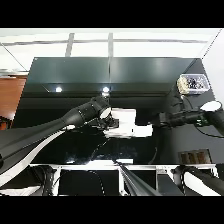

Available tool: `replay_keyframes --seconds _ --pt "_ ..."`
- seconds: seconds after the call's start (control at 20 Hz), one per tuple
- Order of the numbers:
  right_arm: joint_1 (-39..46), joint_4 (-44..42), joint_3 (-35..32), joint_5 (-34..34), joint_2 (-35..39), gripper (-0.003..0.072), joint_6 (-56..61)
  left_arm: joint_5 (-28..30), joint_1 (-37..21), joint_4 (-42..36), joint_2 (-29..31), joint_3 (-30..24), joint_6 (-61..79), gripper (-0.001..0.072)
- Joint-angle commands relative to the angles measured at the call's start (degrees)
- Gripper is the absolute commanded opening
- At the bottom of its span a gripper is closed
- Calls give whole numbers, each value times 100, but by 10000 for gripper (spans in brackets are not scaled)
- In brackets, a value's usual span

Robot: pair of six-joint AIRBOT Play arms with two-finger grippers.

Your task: Fold the box and place the chain.

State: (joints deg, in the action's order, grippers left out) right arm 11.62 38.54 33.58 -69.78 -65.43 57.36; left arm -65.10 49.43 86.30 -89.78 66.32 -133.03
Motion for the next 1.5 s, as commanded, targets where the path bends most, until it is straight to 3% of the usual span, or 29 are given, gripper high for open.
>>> replay_keyframes --seconds 0.0,0.2,0.4,0.75,0.9,1.1,1.15,1.2,1.25,1.45 --pt "774 328 31 -164 2 17 -48 4 -2 2 -4 -2 -2 29" --pt "894 341 -140 98 2 16 -98 4 -55 0 -4 -2 -2 30" --pt "671 153 -839 494 -4 15 -57 2 -85 -2 -4 -2 -2 29" --pt "-647 -861 -1080 1078 -535 15 -219 -4 -85 -4 -4 -2 -2 30" --pt "-911 -1543 -992 846 -616 16 -927 -13 -85 -28 -4 -2 -2 29" --pt "-911 -1429 -619 -55 -614 18 -964 -15 -85 -28 -4 -2 -2 29" --pt "-914 -1434 -570 -197 -614 123 -964 -13 -85 -28 -4 -2 -2 29" --pt "-914 -1467 -564 -227 -614 337 -960 -15 -85 -31 -4 -2 -2 29" --pt "-916 -1467 -564 -221 -614 456 -957 -15 -85 -28 -4 -2 -2 29" --pt "-1217 -1478 -564 -76 -614 456 -953 -15 -87 -28 -4 -2 -2 29"
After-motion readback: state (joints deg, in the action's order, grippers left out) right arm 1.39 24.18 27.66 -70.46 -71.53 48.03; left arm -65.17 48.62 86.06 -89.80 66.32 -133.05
